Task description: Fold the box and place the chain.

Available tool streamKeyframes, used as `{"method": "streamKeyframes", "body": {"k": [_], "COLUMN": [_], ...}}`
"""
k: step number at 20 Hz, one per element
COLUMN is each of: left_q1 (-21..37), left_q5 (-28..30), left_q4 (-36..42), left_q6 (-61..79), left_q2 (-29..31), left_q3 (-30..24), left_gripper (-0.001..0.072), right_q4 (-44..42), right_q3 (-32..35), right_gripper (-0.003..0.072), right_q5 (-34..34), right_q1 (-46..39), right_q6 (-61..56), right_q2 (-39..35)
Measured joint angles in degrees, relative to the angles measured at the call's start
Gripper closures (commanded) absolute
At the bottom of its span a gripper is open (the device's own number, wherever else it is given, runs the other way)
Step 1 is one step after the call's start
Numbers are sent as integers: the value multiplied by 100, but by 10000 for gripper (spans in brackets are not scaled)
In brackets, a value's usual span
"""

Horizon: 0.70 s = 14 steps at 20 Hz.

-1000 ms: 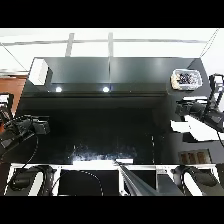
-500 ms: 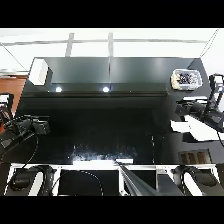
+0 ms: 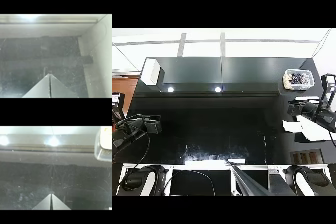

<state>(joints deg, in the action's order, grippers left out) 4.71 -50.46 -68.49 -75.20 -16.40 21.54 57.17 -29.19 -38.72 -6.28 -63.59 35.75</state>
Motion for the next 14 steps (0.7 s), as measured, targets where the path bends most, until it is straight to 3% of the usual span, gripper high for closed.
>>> {"method": "streamKeyframes", "body": {"k": [5, 6, 7, 8, 9, 14], "left_q1": [-4, -2, -4, -4, -4, -4], "left_q5": [291, 389, 450, 520, 566, 435], "left_q4": [20, 39, 81, 160, 256, 839], "left_q6": [0, -2, 0, 0, -2, -13], "left_q2": [-2, -7, -22, -48, -92, -437], "left_q3": [-2, -4, -9, -9, -9, -11], "left_gripper": [682, 627, 355, -11, 1, 1], "right_q4": [-13, -15, -24, -39, -68, -157], "right_q3": [0, 0, 0, 0, 0, 0], "right_gripper": [671, 670, 567, 127, -34, -34], "right_q5": [59, 96, 138, 181, 229, 356], "right_q1": [0, 0, 0, 0, 0, -7], "right_q6": [0, -2, -2, -4, -4, -96], "right_q2": [0, 0, 0, 0, 0, 114]}}
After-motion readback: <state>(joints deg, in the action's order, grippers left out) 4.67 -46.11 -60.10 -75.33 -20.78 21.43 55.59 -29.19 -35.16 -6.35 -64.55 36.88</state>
